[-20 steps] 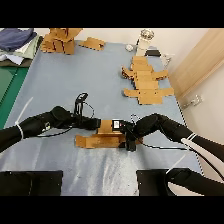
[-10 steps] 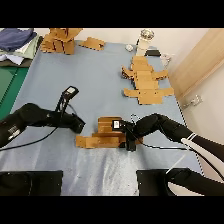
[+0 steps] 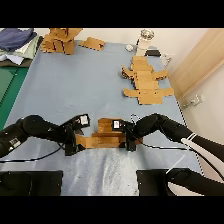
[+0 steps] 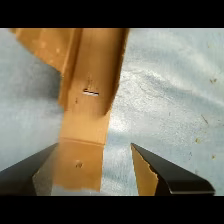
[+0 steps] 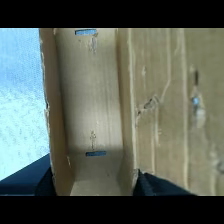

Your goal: Fold the box.

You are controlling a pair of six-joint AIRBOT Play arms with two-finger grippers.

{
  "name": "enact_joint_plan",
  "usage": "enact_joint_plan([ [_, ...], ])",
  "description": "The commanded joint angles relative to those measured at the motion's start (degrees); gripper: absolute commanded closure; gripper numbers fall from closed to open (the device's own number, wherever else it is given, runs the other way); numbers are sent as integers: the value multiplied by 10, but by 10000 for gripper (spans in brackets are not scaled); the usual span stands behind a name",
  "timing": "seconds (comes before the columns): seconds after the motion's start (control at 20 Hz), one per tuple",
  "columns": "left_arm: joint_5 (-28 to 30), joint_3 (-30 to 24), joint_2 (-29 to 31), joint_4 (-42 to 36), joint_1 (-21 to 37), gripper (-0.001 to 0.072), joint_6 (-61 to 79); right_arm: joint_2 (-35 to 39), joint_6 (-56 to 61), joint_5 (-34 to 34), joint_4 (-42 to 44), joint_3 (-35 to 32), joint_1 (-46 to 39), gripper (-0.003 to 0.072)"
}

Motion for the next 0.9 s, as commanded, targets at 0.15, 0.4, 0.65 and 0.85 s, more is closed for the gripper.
enact_joint_plan([
  [0.15,85,-20,-52,-93,-24,21,139,0,0,0,0,1,0,212],
  [0.4,107,-20,-75,-159,-24,21,205,0,0,0,0,1,0,212],
  [0.65,108,-19,-101,-236,-25,22,279,0,0,0,0,1,0,212],
  [0.85,117,-21,-110,-239,-25,189,278,0,0,0,0,1,0,212],
])
